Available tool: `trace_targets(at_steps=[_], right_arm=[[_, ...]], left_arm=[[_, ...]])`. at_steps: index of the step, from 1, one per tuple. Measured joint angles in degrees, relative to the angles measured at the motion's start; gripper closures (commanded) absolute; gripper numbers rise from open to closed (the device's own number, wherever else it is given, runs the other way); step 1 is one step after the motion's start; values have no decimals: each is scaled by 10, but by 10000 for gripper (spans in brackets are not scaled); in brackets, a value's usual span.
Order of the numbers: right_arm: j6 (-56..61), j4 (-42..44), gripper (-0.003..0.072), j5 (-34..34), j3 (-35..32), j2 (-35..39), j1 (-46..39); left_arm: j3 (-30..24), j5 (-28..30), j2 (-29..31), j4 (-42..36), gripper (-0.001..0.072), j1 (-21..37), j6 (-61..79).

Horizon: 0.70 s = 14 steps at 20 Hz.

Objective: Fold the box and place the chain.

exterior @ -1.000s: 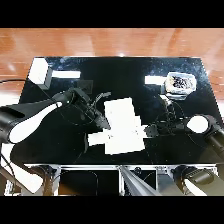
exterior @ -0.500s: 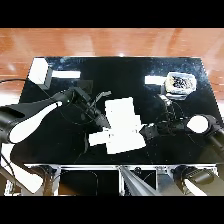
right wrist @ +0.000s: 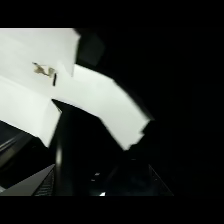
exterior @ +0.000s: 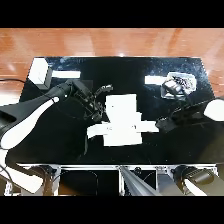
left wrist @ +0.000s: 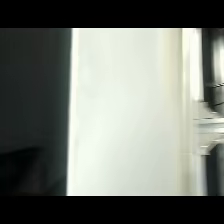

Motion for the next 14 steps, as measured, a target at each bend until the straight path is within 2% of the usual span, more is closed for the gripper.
trace_targets(at_steps=[3, 8, 12, 14], right_arm=[[0, -37, -7, 7, 42, 0, 0], [0, -60, -7, -31, 63, 0, 0], [0, -65, -7, -80, 66, 0, 0], [0, -66, -7, -96, 67, 0, 0]], left_arm=[[-25, -64, 48, 25, 694, -10, 50], [-118, -195, 122, 60, 692, -41, 93], [-170, -306, 151, 98, 690, -75, 103], [-180, -336, 157, 109, 689, -82, 104]])
